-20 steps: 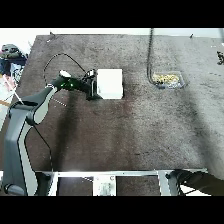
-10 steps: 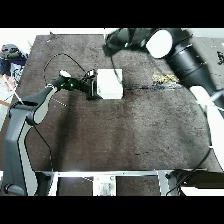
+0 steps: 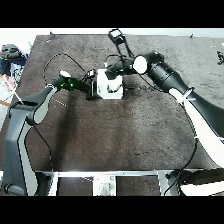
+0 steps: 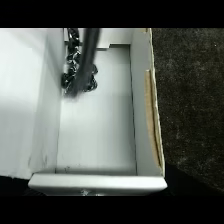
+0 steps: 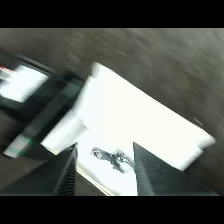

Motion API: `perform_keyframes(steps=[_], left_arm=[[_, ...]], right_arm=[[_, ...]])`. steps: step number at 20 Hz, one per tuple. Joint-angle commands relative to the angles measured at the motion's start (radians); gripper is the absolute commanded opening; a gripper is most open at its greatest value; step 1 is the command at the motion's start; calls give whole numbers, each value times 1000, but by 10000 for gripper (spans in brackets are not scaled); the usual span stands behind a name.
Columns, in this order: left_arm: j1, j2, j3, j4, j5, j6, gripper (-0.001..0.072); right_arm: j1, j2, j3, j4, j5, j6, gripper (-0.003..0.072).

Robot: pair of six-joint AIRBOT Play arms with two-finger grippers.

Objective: Fold the box and place the chain.

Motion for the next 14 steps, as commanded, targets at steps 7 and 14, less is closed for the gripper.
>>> perform_keyframes(steps=[7,14], left_arm=[[0,0,0,0,0,0,447],[0,0,0,0,0,0,447]], right_arm=[[-384,106,-219,-8,119,176,338],[-501,5,-357,105,-131,318,338]])
